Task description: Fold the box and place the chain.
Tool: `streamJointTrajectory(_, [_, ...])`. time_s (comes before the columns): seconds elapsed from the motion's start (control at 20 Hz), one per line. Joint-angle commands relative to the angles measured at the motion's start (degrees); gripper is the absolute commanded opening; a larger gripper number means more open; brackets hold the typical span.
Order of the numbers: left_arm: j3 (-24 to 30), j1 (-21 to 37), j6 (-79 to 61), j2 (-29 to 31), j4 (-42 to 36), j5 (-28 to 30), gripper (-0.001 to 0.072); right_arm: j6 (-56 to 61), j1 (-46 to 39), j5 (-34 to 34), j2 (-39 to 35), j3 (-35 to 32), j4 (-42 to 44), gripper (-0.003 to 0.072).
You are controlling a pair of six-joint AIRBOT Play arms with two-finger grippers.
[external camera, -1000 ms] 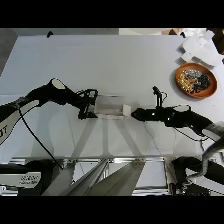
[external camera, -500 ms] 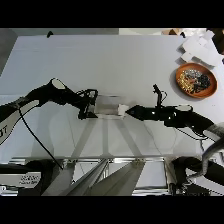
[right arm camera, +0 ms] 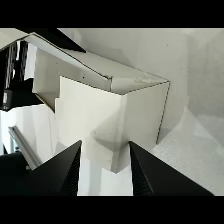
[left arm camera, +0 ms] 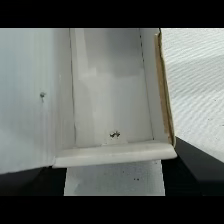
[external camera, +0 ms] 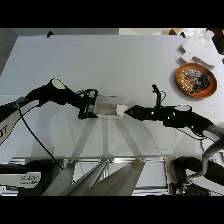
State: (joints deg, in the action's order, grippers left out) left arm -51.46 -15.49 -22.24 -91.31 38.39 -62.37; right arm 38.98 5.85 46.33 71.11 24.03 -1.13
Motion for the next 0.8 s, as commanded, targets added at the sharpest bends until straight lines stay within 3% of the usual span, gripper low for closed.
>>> streamJointTrajectory(0.0, [-0.07,0.04,0.00,0.02,0.00,0.00,0.0335,-0.07,3.65,-5.86,-0.04,0.44,-0.33,0.0340])
streamJointTrajectory(0.35, [-0.07,0.04,0.00,0.02,0.00,0.02,0.0335,-0.04,4.94,-14.43,-0.04,1.20,-0.61,0.0339])
streamJointTrajectory(0.75, [-0.07,0.04,0.00,0.02,0.00,0.00,0.0335,0.13,6.45,-17.33,-0.09,1.22,-0.33,0.0338])
